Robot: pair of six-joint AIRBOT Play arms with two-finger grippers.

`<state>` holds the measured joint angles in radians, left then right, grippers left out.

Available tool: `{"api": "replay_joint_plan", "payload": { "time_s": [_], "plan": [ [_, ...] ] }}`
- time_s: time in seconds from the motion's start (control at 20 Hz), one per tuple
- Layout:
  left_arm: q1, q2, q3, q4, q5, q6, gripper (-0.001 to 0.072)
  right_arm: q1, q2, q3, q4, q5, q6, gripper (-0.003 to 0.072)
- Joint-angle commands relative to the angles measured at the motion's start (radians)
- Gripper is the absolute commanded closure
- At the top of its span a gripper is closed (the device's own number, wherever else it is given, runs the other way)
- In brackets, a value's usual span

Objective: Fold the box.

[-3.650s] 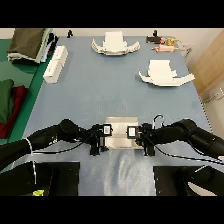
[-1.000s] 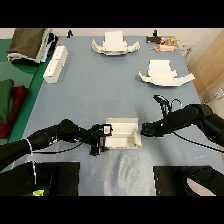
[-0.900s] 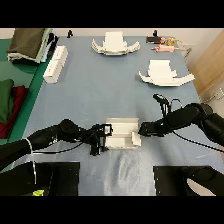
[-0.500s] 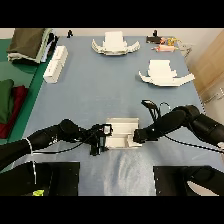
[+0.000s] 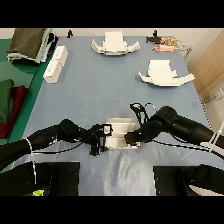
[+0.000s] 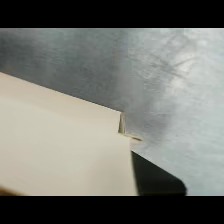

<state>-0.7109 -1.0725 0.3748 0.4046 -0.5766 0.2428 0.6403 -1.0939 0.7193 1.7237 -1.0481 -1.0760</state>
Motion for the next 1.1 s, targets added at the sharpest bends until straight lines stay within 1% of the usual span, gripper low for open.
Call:
{"api": "replay_joint_plan", "payload": {
  "time_s": [0.0,0.1,0.15,0.2,0.3,0.35,0.4,0.5,0.7,0.75,0.8,0.85,0.9,1.05],
  "plan": [
    [0.000,0.000,0.000,0.000,0.000,0.000,0.0187,0.102,-0.061,0.076,-0.224,-0.109,0.290,0.0253],
    [0.000,0.000,0.000,0.000,0.000,0.000,0.0187,0.118,-0.101,0.105,-0.243,-0.169,0.348,0.0255],
    [0.000,0.000,0.000,0.000,0.000,0.000,0.0187,0.122,-0.116,0.111,-0.244,-0.173,0.364,0.0312],
    [0.000,0.000,0.000,0.000,0.000,0.000,0.0187,0.122,-0.125,0.112,-0.243,-0.172,0.378,0.0347],
    [0.000,0.000,0.000,0.000,0.000,0.000,0.0187,0.122,-0.138,0.112,-0.245,-0.173,0.407,0.0353],
    [0.000,0.000,0.000,0.000,0.000,0.000,0.0187,0.122,-0.141,0.112,-0.246,-0.173,0.414,0.0371],
    [0.000,0.000,0.000,0.000,0.000,0.000,0.0187,0.122,-0.141,0.112,-0.246,-0.172,0.414,0.0531],
    [0.000,0.000,0.000,0.000,0.000,0.000,0.0187,0.122,-0.141,0.112,-0.246,-0.173,0.414,0.0681],
    [0.000,0.000,0.000,0.000,0.000,0.000,0.0187,0.122,-0.141,0.113,-0.242,-0.171,0.413,0.0683],
    [0.000,0.000,0.000,0.000,0.000,0.000,0.0187,0.122,-0.140,0.113,-0.233,-0.172,0.409,0.0669],
    [0.000,0.000,0.000,0.000,0.000,0.000,0.0187,0.122,-0.138,0.113,-0.217,-0.172,0.393,0.0476],
    [0.000,0.000,0.000,0.000,0.000,0.000,0.0187,0.122,-0.135,0.113,-0.191,-0.173,0.373,0.0226],
    [0.000,0.000,0.000,0.000,0.000,0.000,0.0187,0.122,-0.130,0.113,-0.182,-0.174,0.364,0.0157],
    [0.000,0.000,0.000,0.000,0.000,0.000,0.0187,0.119,-0.098,0.113,-0.183,-0.197,0.364,0.0157]
  ]
}}
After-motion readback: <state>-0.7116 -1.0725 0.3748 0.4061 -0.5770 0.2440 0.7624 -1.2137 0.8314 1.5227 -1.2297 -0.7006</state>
